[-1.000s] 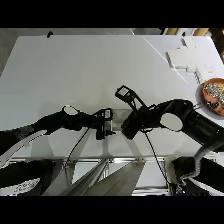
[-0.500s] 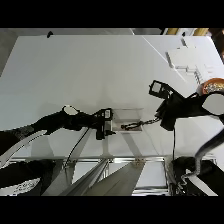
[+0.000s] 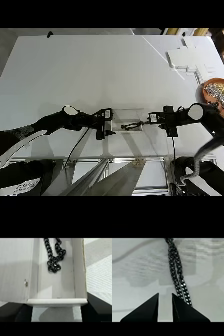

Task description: Fold the box and place the chain.

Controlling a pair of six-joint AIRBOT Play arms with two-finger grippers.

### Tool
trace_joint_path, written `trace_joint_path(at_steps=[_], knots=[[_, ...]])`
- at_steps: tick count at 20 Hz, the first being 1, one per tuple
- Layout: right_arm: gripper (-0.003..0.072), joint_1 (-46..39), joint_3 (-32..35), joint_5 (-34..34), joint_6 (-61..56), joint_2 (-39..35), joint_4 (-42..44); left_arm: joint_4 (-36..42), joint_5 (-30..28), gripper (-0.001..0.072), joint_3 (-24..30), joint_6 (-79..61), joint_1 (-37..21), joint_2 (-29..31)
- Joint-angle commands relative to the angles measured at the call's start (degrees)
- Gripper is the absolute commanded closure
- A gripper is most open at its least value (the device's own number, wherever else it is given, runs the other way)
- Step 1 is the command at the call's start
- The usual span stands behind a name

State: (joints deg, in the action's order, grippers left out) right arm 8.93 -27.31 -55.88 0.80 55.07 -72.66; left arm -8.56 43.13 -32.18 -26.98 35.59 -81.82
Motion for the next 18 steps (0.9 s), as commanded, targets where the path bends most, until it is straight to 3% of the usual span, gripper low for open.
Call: trace_joint_path(at_steps=[1, 4, 10, 12, 18], knots=[[0.053, -0.2, 1.1, 5.6, 5.1, 2.9, 1.7, 0.0, 0.0, 0.0499, 0.0, 0.0, 0.0, 0.0], [0.053, -0.2, 1.1, 6.1, 10.0, 3.2, 6.0, 0.0, 0.0, 0.0499, 0.0, 0.0, 0.0, 0.0], [0.0535, -0.2, 1.1, 6.3, 10.3, 6.1, 6.3, 0.0, 0.0, 0.0499, 0.0, 0.0, 0.0, 0.0], [0.064, -0.2, 1.1, 7.4, 10.3, 6.1, 6.3, 0.0, 0.0, 0.0499, 0.0, 0.0, 0.0, 0.0], [0.0651, -0.2, 1.1, 6.9, 10.2, 7.0, 6.3, 0.0, 0.0, 0.0499, 0.0, 0.0, 0.0, 0.0]])
